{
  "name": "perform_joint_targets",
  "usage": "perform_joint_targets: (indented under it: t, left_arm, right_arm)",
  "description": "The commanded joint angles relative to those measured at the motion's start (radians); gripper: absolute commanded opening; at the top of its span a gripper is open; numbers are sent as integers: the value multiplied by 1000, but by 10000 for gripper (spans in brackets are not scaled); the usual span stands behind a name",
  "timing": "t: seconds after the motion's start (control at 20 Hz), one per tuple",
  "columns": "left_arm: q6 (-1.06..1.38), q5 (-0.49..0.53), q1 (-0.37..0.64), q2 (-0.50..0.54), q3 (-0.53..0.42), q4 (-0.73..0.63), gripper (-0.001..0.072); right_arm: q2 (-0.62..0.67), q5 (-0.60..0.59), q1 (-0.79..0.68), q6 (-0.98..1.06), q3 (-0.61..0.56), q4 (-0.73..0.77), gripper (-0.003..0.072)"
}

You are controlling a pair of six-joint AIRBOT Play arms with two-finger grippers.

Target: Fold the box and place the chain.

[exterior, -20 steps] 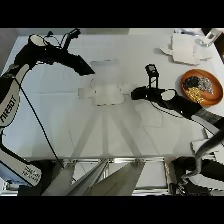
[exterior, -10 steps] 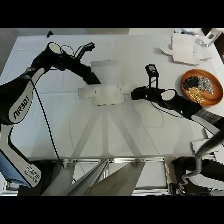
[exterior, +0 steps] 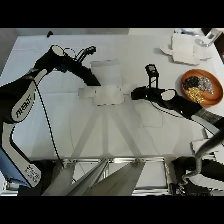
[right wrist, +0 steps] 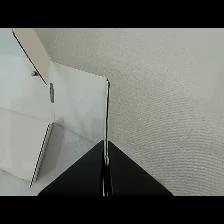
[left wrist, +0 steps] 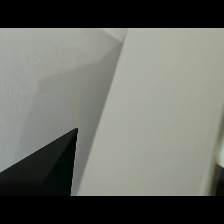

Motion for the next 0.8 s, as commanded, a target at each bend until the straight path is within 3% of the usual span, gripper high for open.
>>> perform_joint_targets:
  t: [0.0, 0.15, 0.3, 0.35, 0.45, 0.6, 0.75]
  left_arm:
    - [65, 2, 1, -1, 1, -22, 486]
    - [122, 2, 1, -1, 1, -51, 433]
    - [168, 2, 1, 0, 1, -59, 433]
    - [185, 1, 1, -1, 1, -59, 384]
    - [209, 1, 1, -1, 1, -59, 194]
    - [219, -7, 1, -1, 1, -59, 10]
    - [222, -6, 1, -1, 1, -59, 9]
  right_arm:
    - [-1, 0, 1, 0, -1, 0, 10]
    - [-1, 0, 1, 0, -1, 0, 10]
    - [-1, 0, 1, 0, -1, 0, 10]
    - [-1, 0, 1, 0, -1, 0, 10]
    - [-1, 0, 1, 0, -1, 0, 10]
    - [-1, 0, 1, 0, -1, 0, 10]
    - [-1, 0, 1, 0, -1, 0, 10]
